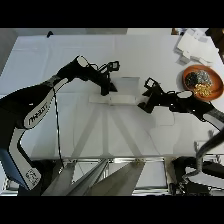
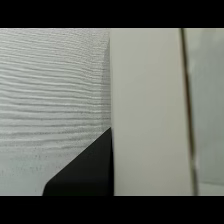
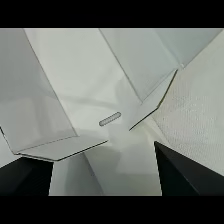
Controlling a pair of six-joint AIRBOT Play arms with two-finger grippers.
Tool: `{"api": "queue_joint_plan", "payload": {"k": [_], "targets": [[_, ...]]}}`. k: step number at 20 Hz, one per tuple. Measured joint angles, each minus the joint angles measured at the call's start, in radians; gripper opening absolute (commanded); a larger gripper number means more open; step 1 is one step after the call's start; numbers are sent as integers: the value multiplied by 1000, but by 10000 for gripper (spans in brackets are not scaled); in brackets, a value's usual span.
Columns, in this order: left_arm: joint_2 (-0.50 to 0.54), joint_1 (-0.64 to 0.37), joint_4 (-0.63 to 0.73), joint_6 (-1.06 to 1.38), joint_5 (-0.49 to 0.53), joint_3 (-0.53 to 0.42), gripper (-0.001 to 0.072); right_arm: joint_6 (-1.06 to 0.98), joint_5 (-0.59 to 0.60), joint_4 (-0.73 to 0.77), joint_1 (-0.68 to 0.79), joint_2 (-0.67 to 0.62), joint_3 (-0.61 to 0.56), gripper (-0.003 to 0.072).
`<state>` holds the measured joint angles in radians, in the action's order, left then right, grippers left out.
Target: Fold the box and place the chain.
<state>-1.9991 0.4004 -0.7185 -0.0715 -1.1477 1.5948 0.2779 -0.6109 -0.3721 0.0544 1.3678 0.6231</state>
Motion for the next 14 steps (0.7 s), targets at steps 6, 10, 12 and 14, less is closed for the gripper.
{"api": "queue_joint_plan", "payload": {"k": [6, 10, 12, 14], "targets": [[0, 0, 0, 0, 1, 0, 6, -8, -26, 6, -1, 2, 45, 709], [0, 0, 0, 0, 0, 0, 6, 6, -39, -25, -1, 13, 72, 709], [0, 0, 0, 0, 0, 0, 6, 10, -55, -47, 0, 21, 91, 709], [0, 0, 0, 0, 1, 0, 6, 14, -74, -68, 4, 31, 114, 709]]}}
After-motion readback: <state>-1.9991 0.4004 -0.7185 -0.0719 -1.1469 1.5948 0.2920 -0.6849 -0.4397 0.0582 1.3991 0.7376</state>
